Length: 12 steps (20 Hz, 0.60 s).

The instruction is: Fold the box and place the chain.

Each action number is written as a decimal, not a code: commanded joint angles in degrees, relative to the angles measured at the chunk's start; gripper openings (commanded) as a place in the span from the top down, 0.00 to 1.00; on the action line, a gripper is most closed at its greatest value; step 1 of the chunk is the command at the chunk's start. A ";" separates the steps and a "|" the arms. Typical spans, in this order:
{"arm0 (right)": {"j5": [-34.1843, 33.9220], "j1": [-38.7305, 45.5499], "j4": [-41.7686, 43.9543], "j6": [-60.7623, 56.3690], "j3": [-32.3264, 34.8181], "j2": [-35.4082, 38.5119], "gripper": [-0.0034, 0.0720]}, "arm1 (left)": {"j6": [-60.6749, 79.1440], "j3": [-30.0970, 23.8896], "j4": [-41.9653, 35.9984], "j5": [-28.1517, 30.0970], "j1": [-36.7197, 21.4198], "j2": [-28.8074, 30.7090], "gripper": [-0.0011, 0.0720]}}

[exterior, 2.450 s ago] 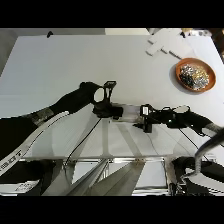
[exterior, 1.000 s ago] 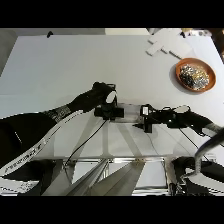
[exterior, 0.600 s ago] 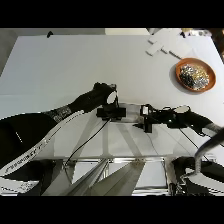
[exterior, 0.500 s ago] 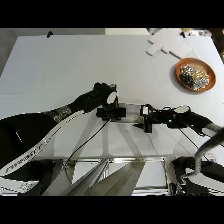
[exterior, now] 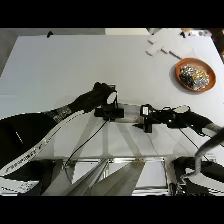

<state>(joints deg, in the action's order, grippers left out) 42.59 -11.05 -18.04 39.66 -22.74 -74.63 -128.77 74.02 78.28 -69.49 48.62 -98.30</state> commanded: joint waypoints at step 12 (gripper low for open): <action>0.04 -0.02 0.09 -0.17 0.00 0.02 0.56 | 13.51 0.02 -0.66 -2.54 -3.48 8.59 0.58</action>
<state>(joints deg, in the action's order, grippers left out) 42.59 -11.05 -18.00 39.51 -22.74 -74.63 -123.20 73.97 77.78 -70.67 46.41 -92.33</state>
